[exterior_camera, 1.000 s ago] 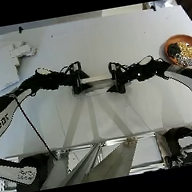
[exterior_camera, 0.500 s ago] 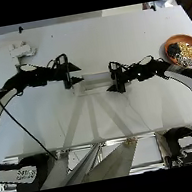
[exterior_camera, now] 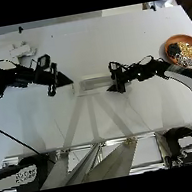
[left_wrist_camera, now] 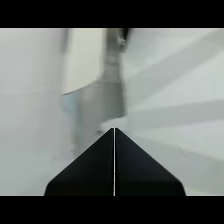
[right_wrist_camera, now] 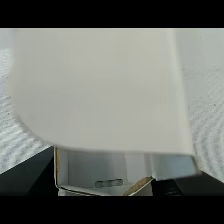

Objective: Fold the box and place the chain.

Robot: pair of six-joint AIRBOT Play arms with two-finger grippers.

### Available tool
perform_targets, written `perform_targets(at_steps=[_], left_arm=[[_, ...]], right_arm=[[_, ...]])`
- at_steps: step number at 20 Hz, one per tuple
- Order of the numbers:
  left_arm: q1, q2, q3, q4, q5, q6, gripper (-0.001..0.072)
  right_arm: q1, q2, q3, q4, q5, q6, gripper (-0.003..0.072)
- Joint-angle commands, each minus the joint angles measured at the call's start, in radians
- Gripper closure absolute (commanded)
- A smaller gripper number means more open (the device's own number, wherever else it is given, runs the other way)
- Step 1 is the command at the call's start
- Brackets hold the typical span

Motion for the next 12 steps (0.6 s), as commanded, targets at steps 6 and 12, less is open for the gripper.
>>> perform_targets(at_steps=[6, 12], left_arm=[[-0.272, 0.023, -0.001, 0.032, 0.174, -0.064, 0.0704], [-0.28, -0.056, -0.001, -0.235, 0.648, -0.062, 0.0704]], right_arm=[[0.0, 0.0, 0.0, 0.0, 0.0, 0.0, 0.022], [0.0, 0.0, 0.0, 0.0, 0.0, 0.0, 0.022]])
